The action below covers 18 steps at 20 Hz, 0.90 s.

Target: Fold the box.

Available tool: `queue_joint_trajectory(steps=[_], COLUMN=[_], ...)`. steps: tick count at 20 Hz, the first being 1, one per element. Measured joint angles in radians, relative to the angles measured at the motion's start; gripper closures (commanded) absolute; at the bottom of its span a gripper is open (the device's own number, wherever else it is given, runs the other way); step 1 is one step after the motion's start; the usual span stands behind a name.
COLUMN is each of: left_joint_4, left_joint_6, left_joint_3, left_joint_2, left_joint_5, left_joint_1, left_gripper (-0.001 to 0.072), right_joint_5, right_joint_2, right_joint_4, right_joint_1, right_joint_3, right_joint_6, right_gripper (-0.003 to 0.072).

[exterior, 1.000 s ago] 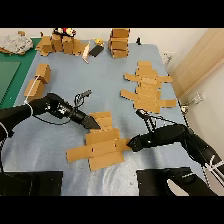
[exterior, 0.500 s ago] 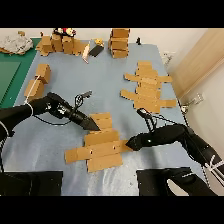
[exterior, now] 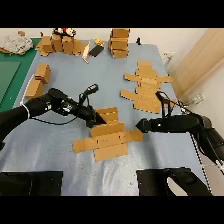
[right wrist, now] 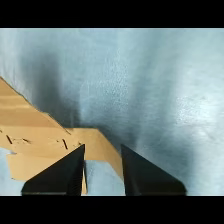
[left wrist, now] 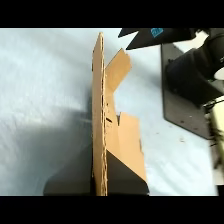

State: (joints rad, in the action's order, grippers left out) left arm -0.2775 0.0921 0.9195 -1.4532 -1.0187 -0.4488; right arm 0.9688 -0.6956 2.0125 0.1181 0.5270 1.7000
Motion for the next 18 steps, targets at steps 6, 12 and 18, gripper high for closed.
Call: queue_joint_trajectory(steps=[6, 12, 18], left_joint_4=[0.002, 0.002, 0.001], left_joint_6=[-0.193, -0.295, -0.344], left_joint_3=[-0.043, -0.142, -0.219], left_joint_2=[0.09, 0.17, 0.208], left_joint_5=[0.24, 0.387, 0.448], left_joint_1=[-0.15, -0.221, -0.256], left_gripper=[0.0699, 0.0699, 0.0699], right_joint_5=[0.0, -0.014, -0.031], right_joint_2=[-0.006, -0.042, -0.051], right_joint_4=[-0.017, -0.018, -0.019], right_joint_1=[-0.012, -0.014, -0.013], right_joint_3=[0.023, 0.026, 0.026], right_joint_6=[-0.035, -0.043, -0.044], right_gripper=[0.0338, 0.0339, 0.0338])
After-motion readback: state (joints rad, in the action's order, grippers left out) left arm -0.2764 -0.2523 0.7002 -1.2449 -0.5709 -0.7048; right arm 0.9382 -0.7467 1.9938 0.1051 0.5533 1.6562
